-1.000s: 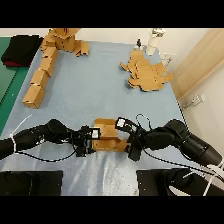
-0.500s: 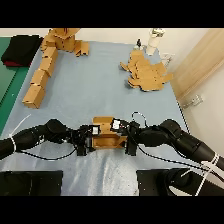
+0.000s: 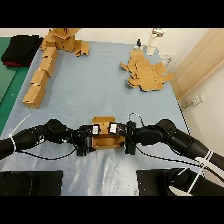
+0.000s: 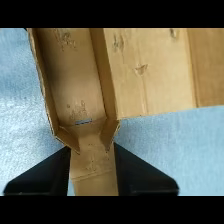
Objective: Fold the box.
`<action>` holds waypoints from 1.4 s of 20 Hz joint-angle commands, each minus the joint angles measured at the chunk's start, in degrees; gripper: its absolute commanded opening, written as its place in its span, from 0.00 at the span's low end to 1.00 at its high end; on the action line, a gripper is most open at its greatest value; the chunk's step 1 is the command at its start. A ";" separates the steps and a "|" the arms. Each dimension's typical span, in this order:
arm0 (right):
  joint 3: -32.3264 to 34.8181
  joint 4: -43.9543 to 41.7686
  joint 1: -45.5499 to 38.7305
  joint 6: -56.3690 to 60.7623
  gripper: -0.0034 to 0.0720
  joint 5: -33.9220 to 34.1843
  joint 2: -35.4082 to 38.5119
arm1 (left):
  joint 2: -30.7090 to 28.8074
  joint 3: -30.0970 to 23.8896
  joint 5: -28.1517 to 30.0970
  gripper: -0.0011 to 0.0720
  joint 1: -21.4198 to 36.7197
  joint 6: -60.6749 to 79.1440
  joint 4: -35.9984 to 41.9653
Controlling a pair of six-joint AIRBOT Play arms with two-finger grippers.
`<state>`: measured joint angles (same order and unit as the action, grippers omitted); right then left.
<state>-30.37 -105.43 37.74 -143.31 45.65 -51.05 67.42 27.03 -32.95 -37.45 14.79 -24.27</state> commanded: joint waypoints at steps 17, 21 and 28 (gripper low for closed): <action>-0.09 -13.38 0.24 -9.35 0.56 -4.11 -4.57 | -0.02 0.04 -0.66 0.66 0.02 3.87 -0.02; -0.09 -13.53 0.24 -9.35 0.81 -4.22 -4.66 | -0.02 0.04 -0.63 0.66 0.02 3.85 -0.02; -0.15 -13.05 0.24 -7.63 0.81 -3.85 -4.44 | -0.02 0.04 -0.46 0.66 0.02 3.80 0.00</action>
